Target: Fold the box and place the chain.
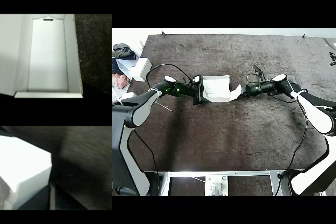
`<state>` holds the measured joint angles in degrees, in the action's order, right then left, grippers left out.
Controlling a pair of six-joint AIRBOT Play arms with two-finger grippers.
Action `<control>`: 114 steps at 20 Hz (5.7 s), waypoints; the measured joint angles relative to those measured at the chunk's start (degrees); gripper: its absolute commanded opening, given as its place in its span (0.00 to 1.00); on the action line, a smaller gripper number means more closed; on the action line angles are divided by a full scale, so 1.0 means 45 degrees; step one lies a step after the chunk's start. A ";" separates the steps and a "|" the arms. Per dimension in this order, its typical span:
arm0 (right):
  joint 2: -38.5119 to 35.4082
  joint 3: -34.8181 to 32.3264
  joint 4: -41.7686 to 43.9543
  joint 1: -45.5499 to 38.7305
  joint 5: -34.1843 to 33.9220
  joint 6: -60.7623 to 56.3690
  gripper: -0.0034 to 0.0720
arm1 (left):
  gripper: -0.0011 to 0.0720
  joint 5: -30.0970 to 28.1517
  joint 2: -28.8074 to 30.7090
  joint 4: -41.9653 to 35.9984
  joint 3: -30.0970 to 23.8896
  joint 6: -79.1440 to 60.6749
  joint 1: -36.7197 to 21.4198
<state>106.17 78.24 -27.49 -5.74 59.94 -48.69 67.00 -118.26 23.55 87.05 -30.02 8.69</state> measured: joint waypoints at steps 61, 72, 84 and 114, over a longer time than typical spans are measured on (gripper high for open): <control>0.2594 0.7121 -1.4790 0.5736 0.1797 -1.4217 0.38 | 0.57 0.0015 0.0000 -0.0005 0.0000 0.0000 0.0005; 0.2594 0.7125 -1.4906 0.5746 0.1899 -1.5086 0.06 | 0.57 0.0019 -0.0005 -0.0005 0.0000 0.0005 0.0000; 0.2035 0.7125 -1.4999 0.5736 0.2239 -1.4479 0.51 | 0.57 0.0024 0.0000 0.0005 0.0000 0.0000 -0.0015; -0.2516 0.1268 -1.2055 -0.2351 -0.2414 -0.6023 0.42 | 0.57 0.0010 0.0000 0.0000 0.0000 0.0000 -0.0015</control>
<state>94.85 83.94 -81.73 -16.32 49.08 -75.79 67.05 -118.26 23.55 87.05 -30.02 8.62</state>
